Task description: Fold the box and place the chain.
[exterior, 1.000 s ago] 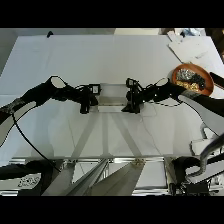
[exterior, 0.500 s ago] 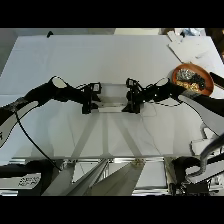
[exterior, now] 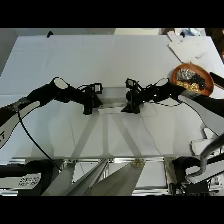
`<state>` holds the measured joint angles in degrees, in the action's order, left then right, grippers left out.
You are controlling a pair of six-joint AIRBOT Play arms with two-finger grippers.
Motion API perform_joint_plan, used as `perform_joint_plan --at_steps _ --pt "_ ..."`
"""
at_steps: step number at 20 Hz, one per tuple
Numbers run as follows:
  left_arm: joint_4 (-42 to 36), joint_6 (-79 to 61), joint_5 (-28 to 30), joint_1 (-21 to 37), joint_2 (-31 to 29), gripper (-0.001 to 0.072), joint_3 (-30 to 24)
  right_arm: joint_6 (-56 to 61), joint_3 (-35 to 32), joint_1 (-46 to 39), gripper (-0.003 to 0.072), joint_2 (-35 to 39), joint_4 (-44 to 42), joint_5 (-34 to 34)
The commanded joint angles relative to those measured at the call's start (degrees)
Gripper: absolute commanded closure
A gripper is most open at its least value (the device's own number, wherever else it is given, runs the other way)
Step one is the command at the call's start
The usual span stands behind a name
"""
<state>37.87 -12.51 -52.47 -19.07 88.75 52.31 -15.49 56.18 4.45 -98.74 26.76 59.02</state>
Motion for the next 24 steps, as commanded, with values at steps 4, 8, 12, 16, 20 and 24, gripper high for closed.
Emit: perform_joint_plan --at_steps 4,8,12,16,20,24 --pt "0.07 0.13 0.33 -0.66 -2.43 0.0697 0.02 -0.04 0.02 0.0 0.0152 0.04 0.07 -0.07" --pt "0.11 1.62 0.37 -0.48 -7.19 0.0698 0.02 -0.04 0.02 0.0 0.0152 0.04 0.07 -0.07" --pt "0.13 3.15 0.15 0.02 -14.14 0.0698 0.02 -0.04 0.02 0.0 0.0152 0.04 0.07 -0.07" --pt "0.52 17.59 -0.02 3.87 -21.92 0.07 0.02 -0.04 0.02 0.0 0.0152 0.04 0.07 -0.07" --pt "6.29 47.3 -0.13 12.04 -22.47 0.0702 0.02 -0.04 0.02 0.0 0.0152 0.04 0.07 -0.07" --pt "18.18 69.88 -4.42 15.13 -16.06 0.0702 0.0 -0.04 0.02 0.0 0.0152 0.04 0.07 -0.07"
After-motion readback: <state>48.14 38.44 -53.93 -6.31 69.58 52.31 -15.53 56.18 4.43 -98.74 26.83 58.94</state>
